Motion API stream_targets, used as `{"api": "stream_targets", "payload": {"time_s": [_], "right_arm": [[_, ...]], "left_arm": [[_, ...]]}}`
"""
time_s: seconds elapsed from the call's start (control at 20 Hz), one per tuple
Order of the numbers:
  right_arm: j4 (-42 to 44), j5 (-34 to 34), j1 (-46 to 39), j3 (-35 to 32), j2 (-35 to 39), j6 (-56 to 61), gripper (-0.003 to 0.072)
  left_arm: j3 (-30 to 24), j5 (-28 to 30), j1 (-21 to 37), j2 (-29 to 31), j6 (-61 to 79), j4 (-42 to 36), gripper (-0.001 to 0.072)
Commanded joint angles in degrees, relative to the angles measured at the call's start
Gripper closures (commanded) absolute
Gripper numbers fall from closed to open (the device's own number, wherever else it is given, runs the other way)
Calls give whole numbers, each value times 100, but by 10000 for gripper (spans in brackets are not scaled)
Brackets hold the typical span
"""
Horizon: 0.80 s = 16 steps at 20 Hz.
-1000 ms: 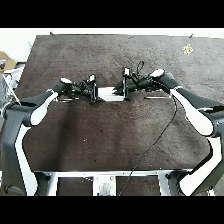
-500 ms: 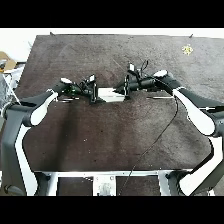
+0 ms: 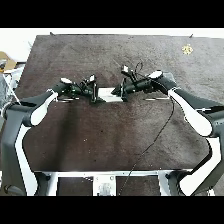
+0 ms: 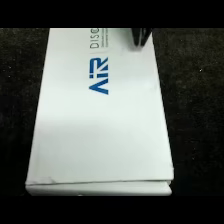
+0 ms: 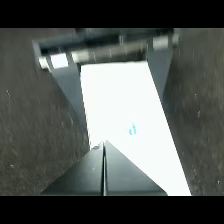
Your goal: Fold the box and place the chain.
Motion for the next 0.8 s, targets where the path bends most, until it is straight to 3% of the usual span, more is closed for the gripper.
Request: {"api": "stream_targets", "payload": {"time_s": [0.0,0.15,0.35,0.5,0.65,0.75], "right_arm": [[-1228,-232,72,4,-52,321,683],[-1449,-293,52,9,-105,444,684],[-70,-179,-96,96,201,-35,684],[103,-240,-103,87,879,55,684],[103,-925,-160,-173,1843,966,685],[98,-1781,-236,-789,2664,1440,685]], "left_arm": [[0,2,0,2,-2,0,648],[0,2,0,2,-2,0,648],[0,2,0,2,-2,0,648],[0,2,0,2,-2,0,648],[0,2,0,2,-2,-2,648],[0,2,0,2,0,-2,649]]}}
